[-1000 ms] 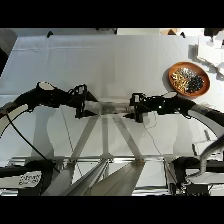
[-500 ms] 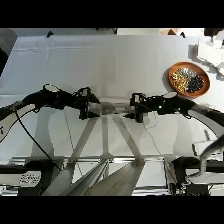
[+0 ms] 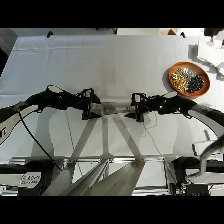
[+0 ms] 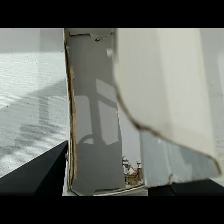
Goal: Fold the box and place the chain.
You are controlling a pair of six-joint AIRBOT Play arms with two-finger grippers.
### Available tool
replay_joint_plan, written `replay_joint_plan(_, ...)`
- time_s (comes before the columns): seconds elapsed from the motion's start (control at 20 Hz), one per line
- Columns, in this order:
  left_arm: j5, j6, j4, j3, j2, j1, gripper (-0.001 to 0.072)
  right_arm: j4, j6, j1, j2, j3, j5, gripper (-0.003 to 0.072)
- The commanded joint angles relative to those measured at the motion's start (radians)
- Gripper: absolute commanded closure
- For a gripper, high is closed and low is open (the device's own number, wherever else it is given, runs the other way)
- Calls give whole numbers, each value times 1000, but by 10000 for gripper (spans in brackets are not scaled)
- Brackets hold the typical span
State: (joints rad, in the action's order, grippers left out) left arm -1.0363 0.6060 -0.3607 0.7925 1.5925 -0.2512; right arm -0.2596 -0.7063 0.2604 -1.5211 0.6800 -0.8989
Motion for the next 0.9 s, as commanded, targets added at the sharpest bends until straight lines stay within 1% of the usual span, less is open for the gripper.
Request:
replay_joint_plan(0.0,15,-3,-21,0,-1,3,11,2,1,1,0,0,-3,279)
replay_joint_plan(0.15,11,-16,-56,0,-6,15,10,2,1,1,0,0,-3,279)
replay_joint_plan(0.45,13,-57,-50,0,-24,13,9,2,1,1,0,0,-3,279)
replay_joint_plan(0.65,14,-57,0,0,-25,10,9,2,1,1,0,0,-3,279)
replay_joint_plan(0.85,6,-57,-14,-1,-24,-13,10,2,2,1,0,0,-3,279)
